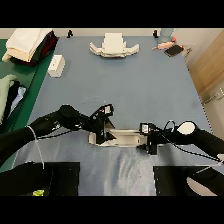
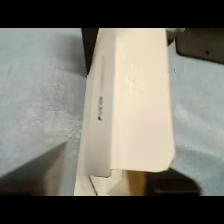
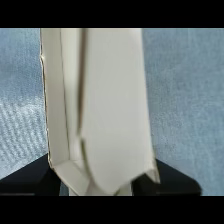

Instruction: Fold the box.

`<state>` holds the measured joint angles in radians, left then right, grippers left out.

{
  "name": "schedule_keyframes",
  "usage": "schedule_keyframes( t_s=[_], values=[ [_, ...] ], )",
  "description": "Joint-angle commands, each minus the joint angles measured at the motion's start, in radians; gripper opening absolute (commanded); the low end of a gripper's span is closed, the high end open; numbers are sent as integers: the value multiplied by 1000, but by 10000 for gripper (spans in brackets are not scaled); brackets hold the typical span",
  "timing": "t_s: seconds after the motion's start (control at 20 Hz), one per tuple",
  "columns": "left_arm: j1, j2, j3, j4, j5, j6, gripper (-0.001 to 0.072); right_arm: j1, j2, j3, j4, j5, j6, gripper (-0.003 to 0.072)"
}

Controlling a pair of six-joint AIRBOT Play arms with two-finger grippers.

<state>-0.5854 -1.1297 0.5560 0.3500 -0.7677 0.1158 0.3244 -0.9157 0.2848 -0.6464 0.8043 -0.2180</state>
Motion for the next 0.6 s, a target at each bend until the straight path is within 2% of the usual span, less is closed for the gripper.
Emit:
schedule_keyframes(
  t_s=[0.0, 0.1, 0.15, 0.2, 0.25, 0.3, 0.4, 0.55],
  values=[
    [16, 77, 0, 246, -16, -335, 672, 1, 1, 1, -1, 3, 0, 515],
    [28, 169, 2, 437, -106, -572, 670, 1, 1, 1, -1, 3, 0, 514],
    [32, 217, 2, 509, -153, -702, 632, 1, 1, 1, -1, 3, 0, 514],
    [32, 259, 2, 556, -196, -826, 450, 1, 1, 1, -1, 3, 0, 514],
    [32, 299, 2, 579, -248, -933, 68, 1, 1, 1, -1, 3, 0, 514],
    [30, 327, 2, 568, -278, -970, 13, 1, 1, 1, -1, 3, 0, 514],
    [13, 351, 2, 458, -269, -1077, 13, 1, 1, 1, -1, 3, 0, 514],
    [-56, 297, 11, 242, -109, -1086, 13, 1, 1, 1, -1, 3, 0, 515]
  ],
)
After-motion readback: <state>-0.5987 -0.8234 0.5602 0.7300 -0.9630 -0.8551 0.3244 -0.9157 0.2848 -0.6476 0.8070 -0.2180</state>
